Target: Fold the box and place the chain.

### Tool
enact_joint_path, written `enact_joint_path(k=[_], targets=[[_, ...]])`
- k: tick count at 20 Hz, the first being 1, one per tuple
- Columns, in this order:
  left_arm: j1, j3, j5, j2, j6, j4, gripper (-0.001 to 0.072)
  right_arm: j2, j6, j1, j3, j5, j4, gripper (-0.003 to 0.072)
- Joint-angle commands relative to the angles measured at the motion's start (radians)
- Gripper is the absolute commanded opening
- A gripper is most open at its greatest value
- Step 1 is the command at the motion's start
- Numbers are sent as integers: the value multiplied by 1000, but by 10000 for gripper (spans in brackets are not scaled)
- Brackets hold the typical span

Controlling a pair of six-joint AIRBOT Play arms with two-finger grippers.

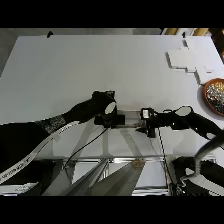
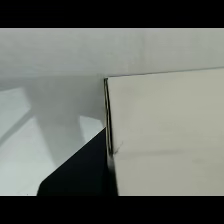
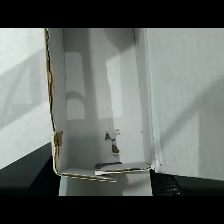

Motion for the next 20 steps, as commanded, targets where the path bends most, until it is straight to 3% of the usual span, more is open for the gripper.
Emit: enact_joint_path(k=[1,3,5,12,16,17,18,20], targets=[[-1,-2,14,2,6,-9,1,-1,0,0,0,-1,-2,401],[0,-2,-3,3,6,-2,3,0,0,0,0,-1,-2,401],[3,-1,-5,6,19,-2,137,-1,0,0,0,-1,-2,401],[34,57,-62,13,70,-2,153,0,0,0,0,-1,-2,401],[32,58,-62,-11,61,-8,146,0,0,0,0,-1,-2,401],[29,58,-62,-19,61,-13,118,0,0,0,0,-1,-2,401],[24,58,-62,-26,60,-10,44,0,0,0,0,-1,-2,401],[18,58,-62,-35,59,-10,2,0,0,0,0,-1,-2,401]])
